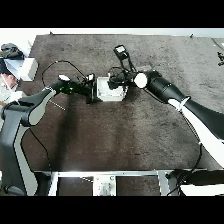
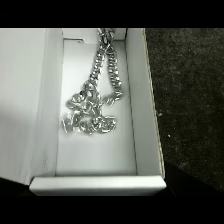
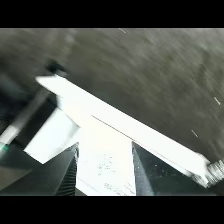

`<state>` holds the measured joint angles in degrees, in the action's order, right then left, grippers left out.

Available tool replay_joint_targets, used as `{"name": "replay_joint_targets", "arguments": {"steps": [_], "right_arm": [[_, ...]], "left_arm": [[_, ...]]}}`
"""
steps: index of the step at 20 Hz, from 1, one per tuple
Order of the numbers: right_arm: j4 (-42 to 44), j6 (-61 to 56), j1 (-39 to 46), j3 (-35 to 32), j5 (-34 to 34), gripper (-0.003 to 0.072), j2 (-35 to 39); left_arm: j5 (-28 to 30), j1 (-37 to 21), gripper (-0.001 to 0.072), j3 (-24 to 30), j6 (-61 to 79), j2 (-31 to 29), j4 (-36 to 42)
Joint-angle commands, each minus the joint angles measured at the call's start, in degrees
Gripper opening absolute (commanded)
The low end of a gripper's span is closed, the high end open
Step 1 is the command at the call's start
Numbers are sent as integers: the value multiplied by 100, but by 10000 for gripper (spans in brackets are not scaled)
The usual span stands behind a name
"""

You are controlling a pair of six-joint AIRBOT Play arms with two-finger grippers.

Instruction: Fold the box and place the chain.

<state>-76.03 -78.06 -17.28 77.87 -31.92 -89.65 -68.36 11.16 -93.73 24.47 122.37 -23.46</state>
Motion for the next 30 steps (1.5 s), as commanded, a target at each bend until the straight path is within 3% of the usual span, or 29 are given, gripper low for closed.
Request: {"name": "replay_joint_targets", "arguments": {"steps": [1,5,10,19,20,22,23,30], "right_arm": [[4,-308,616,-133,-741,376,63],[826,-319,1432,-682,-535,376,142],[1711,-247,1488,-695,387,393,-686],[1867,-280,1259,302,761,381,-1812],[1864,-280,1259,302,756,323,-1845],[1840,-278,1261,302,767,74,-1843],[1843,-280,1259,302,776,-5,-1790],[1167,-273,1257,289,-170,-6,-389]], "left_arm": [[0,-2,273,0,0,0,0],[2,-2,273,0,0,0,0],[0,-2,273,0,0,0,0],[0,-2,272,0,0,0,0],[0,-2,273,0,0,0,0],[2,-2,273,0,0,0,-2],[0,-2,273,0,0,0,0],[2,-2,273,0,0,0,0]]}}
